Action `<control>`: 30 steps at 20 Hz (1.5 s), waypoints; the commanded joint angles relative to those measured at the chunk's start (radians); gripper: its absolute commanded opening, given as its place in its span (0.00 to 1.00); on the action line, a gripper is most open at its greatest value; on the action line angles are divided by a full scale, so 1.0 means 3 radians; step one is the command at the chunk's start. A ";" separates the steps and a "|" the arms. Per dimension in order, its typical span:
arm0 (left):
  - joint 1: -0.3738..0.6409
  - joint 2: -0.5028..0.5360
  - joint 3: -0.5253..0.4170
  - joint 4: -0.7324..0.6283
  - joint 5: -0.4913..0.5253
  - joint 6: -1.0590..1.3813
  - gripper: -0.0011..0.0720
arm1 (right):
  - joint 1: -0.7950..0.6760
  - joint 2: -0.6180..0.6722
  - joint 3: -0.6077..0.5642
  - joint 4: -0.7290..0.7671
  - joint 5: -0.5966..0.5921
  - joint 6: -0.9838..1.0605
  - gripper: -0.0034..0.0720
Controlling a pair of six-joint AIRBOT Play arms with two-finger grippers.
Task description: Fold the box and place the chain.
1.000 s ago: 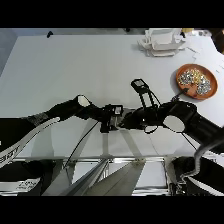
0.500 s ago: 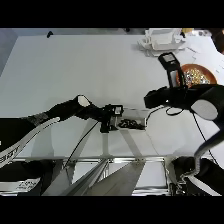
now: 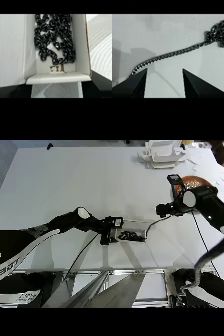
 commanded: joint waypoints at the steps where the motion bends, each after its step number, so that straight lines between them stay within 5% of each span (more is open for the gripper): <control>1: 0.0004 0.0003 0.0003 0.0000 0.0001 0.0001 0.22 | -0.0043 -0.0324 -0.0003 -0.0011 -0.0017 0.0008 0.68; 5: 0.0004 0.0003 0.0003 0.0000 0.0001 0.0001 0.22 | -0.0043 -0.0577 -0.0032 -0.0009 -0.0015 0.0011 0.57; 13: 0.0004 0.0003 0.0003 0.0000 0.0001 0.0001 0.22 | -0.0043 -0.0749 -0.0134 0.0003 -0.0268 0.0047 0.57; 16: 0.0004 0.0003 0.0003 0.0000 0.0001 0.0001 0.22 | -0.0043 -0.0736 -0.0134 0.0150 -0.0221 -0.0111 0.46; 30: 0.0004 0.0003 0.0003 0.0000 0.0001 0.0001 0.22 | -0.0043 -0.0383 -0.0141 0.0318 -0.0356 -0.0205 0.46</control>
